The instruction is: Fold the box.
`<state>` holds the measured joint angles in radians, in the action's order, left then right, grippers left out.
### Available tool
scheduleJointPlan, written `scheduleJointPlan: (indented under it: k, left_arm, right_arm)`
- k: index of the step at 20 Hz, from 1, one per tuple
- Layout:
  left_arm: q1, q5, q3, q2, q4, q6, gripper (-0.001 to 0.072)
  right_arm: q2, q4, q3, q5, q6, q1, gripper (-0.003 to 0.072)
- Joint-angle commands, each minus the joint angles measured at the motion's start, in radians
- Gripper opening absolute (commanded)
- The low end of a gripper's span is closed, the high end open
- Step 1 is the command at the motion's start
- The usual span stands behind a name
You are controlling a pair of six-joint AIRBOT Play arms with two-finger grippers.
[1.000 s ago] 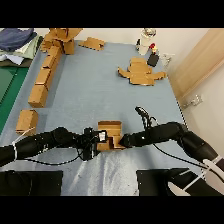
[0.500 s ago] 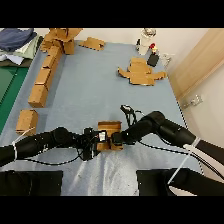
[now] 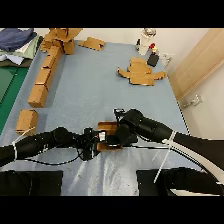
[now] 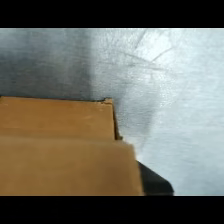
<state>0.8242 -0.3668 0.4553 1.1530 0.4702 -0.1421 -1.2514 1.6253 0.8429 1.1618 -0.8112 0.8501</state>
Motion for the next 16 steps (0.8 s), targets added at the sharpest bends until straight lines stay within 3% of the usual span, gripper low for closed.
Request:
scheduleJointPlan:
  k: [1, 2, 5, 6, 7, 9, 16]
  left_arm:
    - [-0.001, 0.000, 0.001, 0.000, 0.000, 0.000, 0.0522]
    - [-0.001, 0.000, 0.001, 0.000, 0.000, 0.000, 0.0522]
    - [-0.001, 0.000, 0.001, 0.000, 0.000, 0.000, 0.0522]
    - [-0.001, 0.000, 0.001, 0.000, 0.000, 0.000, 0.0522]
    - [-0.001, 0.000, 0.001, 0.000, 0.000, 0.000, 0.0522]
    - [-0.001, 0.000, 0.001, 0.000, 0.000, 0.000, 0.0522]
    - [-0.001, 0.000, 0.001, 0.000, 0.000, 0.000, 0.0522]
  right_arm:
    - [-0.025, -0.026, 0.021, 0.028, 0.032, 0.012, 0.0102]
    - [-0.025, -0.028, 0.025, 0.030, 0.032, 0.012, 0.0012]
    - [-0.025, -0.032, 0.033, 0.037, 0.015, 0.012, 0.0003]
    - [-0.025, -0.032, 0.037, 0.045, 0.007, 0.013, 0.0033]
    - [-0.025, -0.032, 0.045, 0.056, 0.008, 0.012, 0.0206]
    - [-0.025, -0.036, 0.064, 0.086, 0.002, 0.012, 0.0347]
    - [-0.025, -0.069, 0.082, 0.136, -0.009, 0.012, 0.0368]
